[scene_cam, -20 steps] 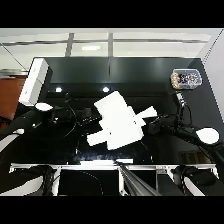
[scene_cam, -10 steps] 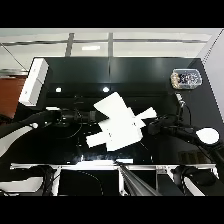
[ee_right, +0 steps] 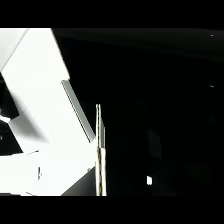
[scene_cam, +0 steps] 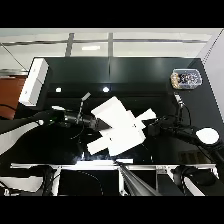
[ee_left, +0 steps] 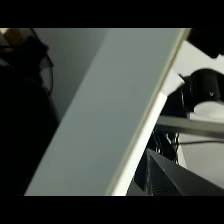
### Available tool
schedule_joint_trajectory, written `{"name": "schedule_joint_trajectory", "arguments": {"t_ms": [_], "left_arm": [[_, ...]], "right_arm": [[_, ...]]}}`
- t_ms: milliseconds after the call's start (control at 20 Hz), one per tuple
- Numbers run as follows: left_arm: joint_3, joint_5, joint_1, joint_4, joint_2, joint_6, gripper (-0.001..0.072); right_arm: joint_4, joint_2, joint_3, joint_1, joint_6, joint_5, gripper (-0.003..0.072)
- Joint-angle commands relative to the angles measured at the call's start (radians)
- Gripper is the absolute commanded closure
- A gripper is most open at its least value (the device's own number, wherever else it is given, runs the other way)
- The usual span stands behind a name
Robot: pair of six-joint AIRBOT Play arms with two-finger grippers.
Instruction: Fold the box and place the chain.
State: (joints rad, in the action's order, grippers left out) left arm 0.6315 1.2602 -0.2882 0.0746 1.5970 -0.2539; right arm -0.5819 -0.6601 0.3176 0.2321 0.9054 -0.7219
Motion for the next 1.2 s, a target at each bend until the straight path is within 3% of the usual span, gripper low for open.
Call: {"name": "schedule_joint_trajectory", "arguments": {"t_ms": [0,250,350,400,450,550,600,750,900,1050,1100,1150], "left_arm": [[0.015,0.019,-0.025,0.068,0.005,0.018,0.0169],[0.018,0.039,-0.031,0.067,0.005,0.018,0.0538],[0.018,0.060,-0.029,0.067,0.005,0.018,0.0594],[0.018,0.068,-0.029,0.068,0.005,0.018,0.0675],[0.021,0.076,-0.029,0.076,0.005,0.019,0.0679],[0.030,0.084,-0.029,0.087,0.005,0.018,0.0680],[0.038,0.085,-0.030,0.100,0.005,0.014,0.0681],[0.076,0.079,-0.031,0.165,-0.017,-0.054,0.0684],[0.103,0.005,-0.075,0.235,-0.137,-0.108,0.0686],[0.087,-0.293,-0.181,0.454,-0.337,-0.102,0.0685],[0.068,-0.420,-0.198,0.488,-0.391,-0.101,0.0683],[0.058,-0.483,-0.200,0.494,-0.423,-0.061,0.0679]], "right_arm": [[-0.002,0.001,0.000,0.000,0.013,0.000,0.0646],[-0.003,0.001,0.000,0.000,0.016,0.000,0.0646],[-0.003,0.001,0.000,0.000,0.016,0.000,0.0646],[-0.003,0.001,0.000,0.000,0.016,0.001,0.0636],[-0.002,0.001,0.000,-0.003,0.017,0.002,0.0532],[-0.003,0.001,0.008,-0.030,0.016,-0.013,0.0058],[-0.016,0.001,0.026,-0.056,0.016,-0.038,-0.0017],[-0.187,0.001,0.141,-0.161,0.015,-0.126,-0.0016],[-0.330,0.001,0.278,-0.277,0.022,-0.170,-0.0016],[-0.358,0.001,0.328,-0.351,0.022,-0.097,-0.0016],[-0.357,0.001,0.328,-0.363,0.022,-0.048,-0.0016],[-0.357,0.001,0.328,-0.366,0.023,-0.014,-0.0016]]}}
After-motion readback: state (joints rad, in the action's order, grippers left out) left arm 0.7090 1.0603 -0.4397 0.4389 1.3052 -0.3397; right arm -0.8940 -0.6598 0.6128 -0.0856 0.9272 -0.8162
